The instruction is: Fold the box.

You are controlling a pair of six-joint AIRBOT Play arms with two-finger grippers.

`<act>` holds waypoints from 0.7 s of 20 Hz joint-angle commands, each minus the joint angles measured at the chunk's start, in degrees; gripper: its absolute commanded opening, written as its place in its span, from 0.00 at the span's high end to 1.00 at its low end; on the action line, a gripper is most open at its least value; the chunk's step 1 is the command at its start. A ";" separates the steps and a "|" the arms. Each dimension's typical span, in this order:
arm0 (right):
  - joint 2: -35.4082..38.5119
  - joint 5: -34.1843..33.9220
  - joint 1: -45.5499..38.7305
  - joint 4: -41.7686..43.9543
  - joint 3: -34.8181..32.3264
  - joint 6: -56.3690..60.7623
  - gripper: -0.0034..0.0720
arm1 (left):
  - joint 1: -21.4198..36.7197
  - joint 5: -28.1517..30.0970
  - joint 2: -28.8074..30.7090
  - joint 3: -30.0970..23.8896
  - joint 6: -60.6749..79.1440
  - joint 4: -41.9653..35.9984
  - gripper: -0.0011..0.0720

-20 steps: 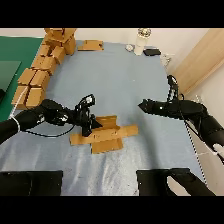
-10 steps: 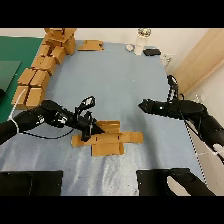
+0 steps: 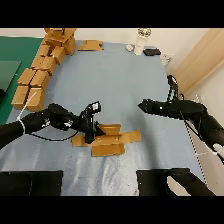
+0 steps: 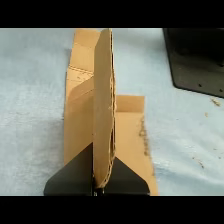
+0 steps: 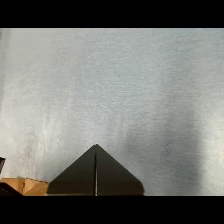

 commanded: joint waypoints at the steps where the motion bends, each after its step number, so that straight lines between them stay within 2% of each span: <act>1: -0.04 -0.52 -0.02 0.02 0.07 -0.02 0.95 | 1.62 2.84 1.44 0.33 -0.37 0.44 0.97; 4: -0.04 -0.83 -0.02 0.02 0.07 -0.02 0.95 | 4.26 1.40 2.99 0.37 -2.01 0.46 0.97; 14: -0.07 0.74 3.26 -0.48 0.07 -0.02 0.95 | 2.32 -5.01 1.66 0.11 -2.89 0.22 0.97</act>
